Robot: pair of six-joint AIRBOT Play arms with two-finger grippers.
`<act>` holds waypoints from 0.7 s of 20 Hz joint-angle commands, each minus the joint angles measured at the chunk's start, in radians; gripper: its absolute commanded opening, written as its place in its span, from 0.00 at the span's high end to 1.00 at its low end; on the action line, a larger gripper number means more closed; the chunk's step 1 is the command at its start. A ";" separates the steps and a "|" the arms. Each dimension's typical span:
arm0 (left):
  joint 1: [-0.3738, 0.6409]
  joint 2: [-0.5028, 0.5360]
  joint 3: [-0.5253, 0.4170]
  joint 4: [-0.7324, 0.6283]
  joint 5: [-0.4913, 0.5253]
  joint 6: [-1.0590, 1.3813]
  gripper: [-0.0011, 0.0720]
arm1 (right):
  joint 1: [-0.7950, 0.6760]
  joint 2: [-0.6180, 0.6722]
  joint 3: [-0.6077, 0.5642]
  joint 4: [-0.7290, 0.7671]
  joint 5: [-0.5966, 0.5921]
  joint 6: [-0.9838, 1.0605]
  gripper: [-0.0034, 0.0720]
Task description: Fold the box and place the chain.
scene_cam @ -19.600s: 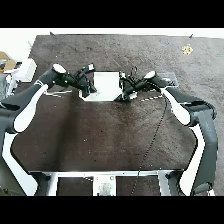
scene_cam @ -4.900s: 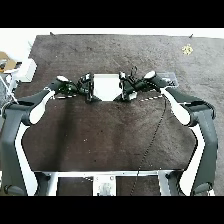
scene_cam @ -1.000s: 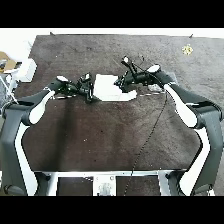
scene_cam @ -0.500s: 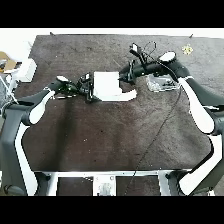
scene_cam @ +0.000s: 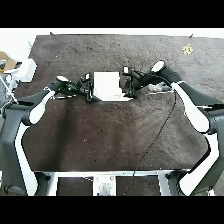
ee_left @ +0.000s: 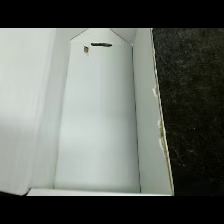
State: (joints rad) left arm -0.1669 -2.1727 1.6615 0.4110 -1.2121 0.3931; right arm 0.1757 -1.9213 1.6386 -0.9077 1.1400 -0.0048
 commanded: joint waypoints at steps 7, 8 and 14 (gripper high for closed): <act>0.000 -0.001 0.000 0.000 0.000 0.000 0.59 | 0.013 -0.024 -0.006 0.047 -0.060 0.001 0.38; 0.000 -0.001 0.000 0.000 0.000 0.000 0.59 | 0.018 -0.028 -0.006 0.050 -0.061 0.001 0.38; 0.000 -0.001 0.000 0.000 0.000 0.000 0.59 | 0.057 -0.037 -0.006 0.051 -0.057 0.000 0.62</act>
